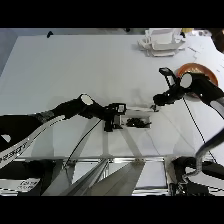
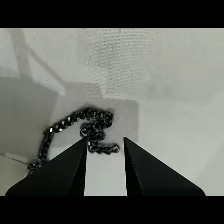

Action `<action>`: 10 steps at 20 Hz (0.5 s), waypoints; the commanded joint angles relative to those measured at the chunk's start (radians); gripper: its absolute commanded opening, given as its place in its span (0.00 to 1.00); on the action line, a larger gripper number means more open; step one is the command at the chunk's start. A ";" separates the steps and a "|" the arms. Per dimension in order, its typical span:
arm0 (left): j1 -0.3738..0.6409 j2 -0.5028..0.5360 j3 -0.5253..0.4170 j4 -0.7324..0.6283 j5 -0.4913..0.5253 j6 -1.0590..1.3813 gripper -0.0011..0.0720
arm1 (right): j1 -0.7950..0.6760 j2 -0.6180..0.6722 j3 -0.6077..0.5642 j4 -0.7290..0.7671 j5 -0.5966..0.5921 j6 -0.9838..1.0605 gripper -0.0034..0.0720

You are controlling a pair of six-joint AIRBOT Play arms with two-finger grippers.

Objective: Fold the box and place the chain.

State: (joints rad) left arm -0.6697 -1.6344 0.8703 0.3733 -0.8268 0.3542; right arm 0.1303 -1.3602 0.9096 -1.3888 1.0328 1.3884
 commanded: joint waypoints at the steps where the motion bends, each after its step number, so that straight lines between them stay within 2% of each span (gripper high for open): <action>1: 0.001 0.000 0.000 0.000 0.000 0.000 0.03 | 0.001 -0.062 0.000 0.002 -0.005 -0.001 0.38; 6: 0.001 0.000 0.000 0.000 0.000 0.000 0.03 | 0.012 -0.101 0.000 0.013 -0.001 -0.001 0.32; 8: 0.001 0.000 0.000 0.000 0.000 0.000 0.03 | 0.032 -0.106 0.000 0.009 -0.002 -0.006 0.11; 9: 0.001 0.000 0.000 0.000 0.000 0.000 0.03 | 0.037 -0.101 0.000 0.002 -0.002 -0.010 0.07; 10: 0.001 0.000 0.000 0.000 0.000 0.000 0.03 | 0.037 -0.089 0.000 -0.007 0.000 -0.009 0.07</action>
State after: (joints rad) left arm -0.6693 -1.6344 0.8703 0.3733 -0.8272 0.3546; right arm 0.1551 -1.4517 0.9108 -1.3827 1.0279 1.3830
